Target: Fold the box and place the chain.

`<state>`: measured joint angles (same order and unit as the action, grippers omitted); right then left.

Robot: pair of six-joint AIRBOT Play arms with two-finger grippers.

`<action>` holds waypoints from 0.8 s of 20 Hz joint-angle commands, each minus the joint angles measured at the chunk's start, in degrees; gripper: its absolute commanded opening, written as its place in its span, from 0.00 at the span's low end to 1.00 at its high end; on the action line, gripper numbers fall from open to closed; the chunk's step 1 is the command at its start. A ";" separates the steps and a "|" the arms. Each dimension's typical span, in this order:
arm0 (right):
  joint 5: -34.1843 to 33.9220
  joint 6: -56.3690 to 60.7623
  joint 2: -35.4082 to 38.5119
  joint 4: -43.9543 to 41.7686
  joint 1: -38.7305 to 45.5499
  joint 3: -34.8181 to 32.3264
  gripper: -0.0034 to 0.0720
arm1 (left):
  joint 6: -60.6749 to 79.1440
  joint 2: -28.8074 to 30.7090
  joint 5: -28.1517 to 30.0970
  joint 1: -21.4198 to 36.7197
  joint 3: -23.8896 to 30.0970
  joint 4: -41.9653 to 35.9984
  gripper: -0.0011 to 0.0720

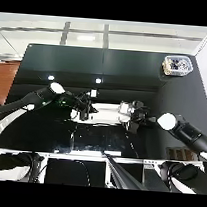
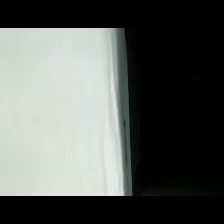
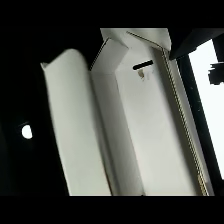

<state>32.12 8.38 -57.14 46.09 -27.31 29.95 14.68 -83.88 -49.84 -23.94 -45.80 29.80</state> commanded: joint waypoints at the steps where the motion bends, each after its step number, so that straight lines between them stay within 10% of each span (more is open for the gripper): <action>1: 2.62 -13.14 -1.38 -10.91 4.90 0.74 0.97 | 0.04 -0.02 -0.09 -0.02 0.00 0.13 0.05; 16: 9.38 -34.93 -14.82 -24.92 6.10 0.79 0.94 | 0.04 -0.02 -0.09 -0.04 0.00 0.17 0.05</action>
<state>41.36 -24.53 -71.02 22.17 -21.23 30.70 14.83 -83.88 -50.04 -23.94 -45.80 30.00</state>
